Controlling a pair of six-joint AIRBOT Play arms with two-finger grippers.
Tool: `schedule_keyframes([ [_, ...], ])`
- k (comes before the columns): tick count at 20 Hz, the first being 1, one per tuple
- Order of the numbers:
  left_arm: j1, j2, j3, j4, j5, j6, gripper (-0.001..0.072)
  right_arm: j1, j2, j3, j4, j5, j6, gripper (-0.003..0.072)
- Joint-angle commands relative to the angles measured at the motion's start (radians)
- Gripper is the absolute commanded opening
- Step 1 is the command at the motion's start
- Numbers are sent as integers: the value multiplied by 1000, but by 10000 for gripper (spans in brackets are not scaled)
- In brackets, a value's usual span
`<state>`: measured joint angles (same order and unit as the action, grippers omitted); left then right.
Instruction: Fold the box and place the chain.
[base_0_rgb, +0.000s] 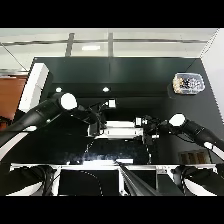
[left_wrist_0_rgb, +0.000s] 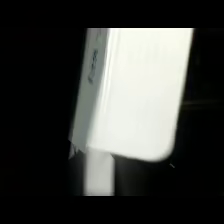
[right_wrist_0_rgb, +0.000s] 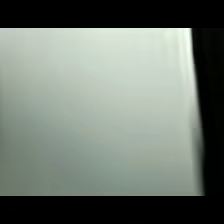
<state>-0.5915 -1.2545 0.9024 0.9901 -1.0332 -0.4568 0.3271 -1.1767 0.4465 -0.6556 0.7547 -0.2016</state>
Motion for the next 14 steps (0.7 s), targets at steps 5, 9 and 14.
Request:
schedule_keyframes([
  [5,-27,110,-47,80,-192,-519,27,0,0,0,0,3,0,140],
  [9,-69,109,-150,-331,106,-389,28,0,0,0,0,3,0,140],
  [14,-54,81,-177,-554,542,-245,29,0,0,0,0,2,0,140],
])
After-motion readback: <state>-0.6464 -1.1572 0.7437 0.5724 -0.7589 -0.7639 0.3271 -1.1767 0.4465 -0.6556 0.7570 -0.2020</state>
